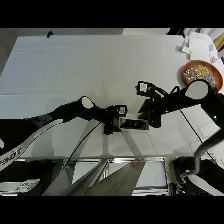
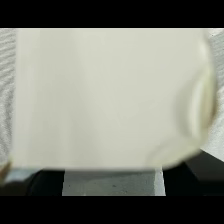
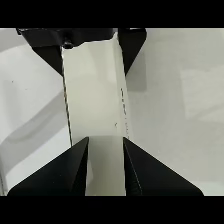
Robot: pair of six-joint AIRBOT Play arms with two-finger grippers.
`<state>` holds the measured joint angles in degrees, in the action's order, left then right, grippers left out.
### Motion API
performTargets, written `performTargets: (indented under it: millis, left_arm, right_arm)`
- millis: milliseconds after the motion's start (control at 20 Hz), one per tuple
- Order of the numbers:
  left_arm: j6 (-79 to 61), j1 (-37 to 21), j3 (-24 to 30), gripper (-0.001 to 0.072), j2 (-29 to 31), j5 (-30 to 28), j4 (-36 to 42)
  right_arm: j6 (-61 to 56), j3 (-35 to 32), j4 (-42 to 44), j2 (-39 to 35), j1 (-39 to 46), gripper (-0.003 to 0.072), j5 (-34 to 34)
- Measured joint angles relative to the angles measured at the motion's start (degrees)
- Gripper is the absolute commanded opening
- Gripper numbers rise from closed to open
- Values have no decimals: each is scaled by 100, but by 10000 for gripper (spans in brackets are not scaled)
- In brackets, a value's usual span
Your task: Fold the box and place the chain.
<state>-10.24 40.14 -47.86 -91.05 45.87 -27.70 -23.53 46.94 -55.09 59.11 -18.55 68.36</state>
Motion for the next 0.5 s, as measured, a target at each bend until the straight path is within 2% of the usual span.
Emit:
performTargets:
  millis: [300, 500]
  left_arm:
    - [0, 0, 0, 69, 0, 0, 0]
    - [2, 0, 0, 69, 0, 2, 0]
  right_arm:
    - [66, -92, -20, -9, -2, 248, -9]
    - [129, -295, -20, -9, -2, 302, -136]
